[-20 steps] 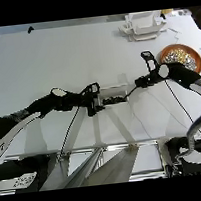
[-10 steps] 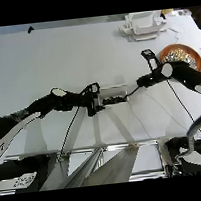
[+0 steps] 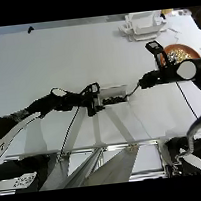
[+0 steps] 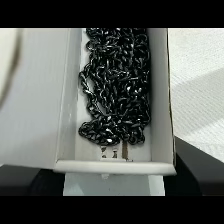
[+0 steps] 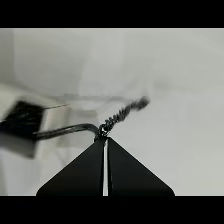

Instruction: Fold the box and place the chain.

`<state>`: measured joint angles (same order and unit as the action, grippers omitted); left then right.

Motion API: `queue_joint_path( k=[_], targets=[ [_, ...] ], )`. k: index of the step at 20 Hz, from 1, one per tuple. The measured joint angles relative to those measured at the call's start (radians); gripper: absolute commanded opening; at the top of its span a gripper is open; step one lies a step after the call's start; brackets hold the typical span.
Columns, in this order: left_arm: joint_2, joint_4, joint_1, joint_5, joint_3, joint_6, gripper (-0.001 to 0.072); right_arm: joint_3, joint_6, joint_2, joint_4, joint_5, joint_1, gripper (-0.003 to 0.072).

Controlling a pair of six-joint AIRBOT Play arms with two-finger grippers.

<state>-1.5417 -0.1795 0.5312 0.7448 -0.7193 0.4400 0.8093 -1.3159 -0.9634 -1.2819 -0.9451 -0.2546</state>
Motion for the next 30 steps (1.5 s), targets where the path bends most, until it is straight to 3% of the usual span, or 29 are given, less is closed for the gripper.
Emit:
queue_joint_path(
  k=[5,11,26,27,29,30],
  targets=[
    [0.000,0.000,0.000,0.000,0.000,0.000,0.0252,0.000,0.055,0.142,0.105,-0.021,-0.140,0.0007],
    [0.000,0.000,0.000,0.000,0.000,0.000,0.0252,0.000,0.087,0.174,0.221,0.083,-0.283,0.0007],
    [0.000,0.000,0.000,0.000,0.000,0.000,0.0252,-0.042,0.119,-0.088,0.221,0.217,-0.341,0.0012],
    [0.000,0.000,0.000,0.000,0.000,0.000,0.0252,-0.042,0.120,-0.093,0.219,0.224,-0.341,0.0048],
    [0.000,0.000,0.000,0.000,0.000,0.000,0.0252,-0.039,0.128,-0.092,0.215,0.232,-0.341,0.0210],
    [0.000,0.000,0.000,0.000,0.000,0.000,0.0252,-0.032,0.143,-0.085,0.213,0.234,-0.341,0.0217]
  ],
)
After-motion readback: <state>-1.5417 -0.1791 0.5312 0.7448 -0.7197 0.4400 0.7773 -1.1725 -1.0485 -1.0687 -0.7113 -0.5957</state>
